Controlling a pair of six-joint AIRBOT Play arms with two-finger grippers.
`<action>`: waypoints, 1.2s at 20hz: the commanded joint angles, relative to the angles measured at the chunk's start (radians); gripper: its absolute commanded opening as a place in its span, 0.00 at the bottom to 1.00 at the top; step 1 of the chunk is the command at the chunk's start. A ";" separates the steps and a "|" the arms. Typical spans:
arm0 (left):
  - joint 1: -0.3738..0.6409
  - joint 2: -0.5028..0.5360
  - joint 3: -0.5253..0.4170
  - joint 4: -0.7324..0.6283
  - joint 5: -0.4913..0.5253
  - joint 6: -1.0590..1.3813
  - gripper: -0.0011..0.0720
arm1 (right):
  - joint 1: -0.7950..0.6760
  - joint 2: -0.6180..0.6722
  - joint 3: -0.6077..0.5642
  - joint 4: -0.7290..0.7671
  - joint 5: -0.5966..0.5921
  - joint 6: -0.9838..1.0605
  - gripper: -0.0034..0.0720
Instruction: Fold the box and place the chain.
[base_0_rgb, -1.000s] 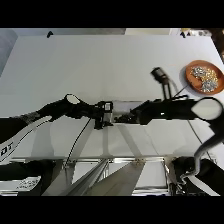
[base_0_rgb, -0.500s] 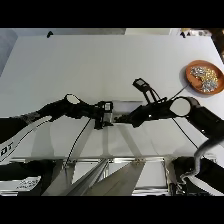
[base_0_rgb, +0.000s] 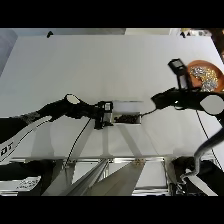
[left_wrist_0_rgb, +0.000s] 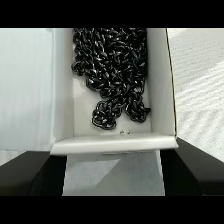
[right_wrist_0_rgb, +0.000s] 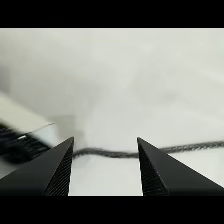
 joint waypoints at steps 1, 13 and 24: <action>0.000 0.001 0.001 0.000 0.000 0.000 0.39 | -0.072 -0.053 0.002 -0.183 -0.052 0.127 0.62; 0.000 0.001 0.001 0.000 0.000 0.000 0.39 | -0.074 -0.397 0.001 -0.212 -0.029 0.171 0.57; 0.000 0.001 0.001 0.000 0.000 0.000 0.39 | -0.074 -0.457 0.001 -0.213 -0.048 0.170 0.22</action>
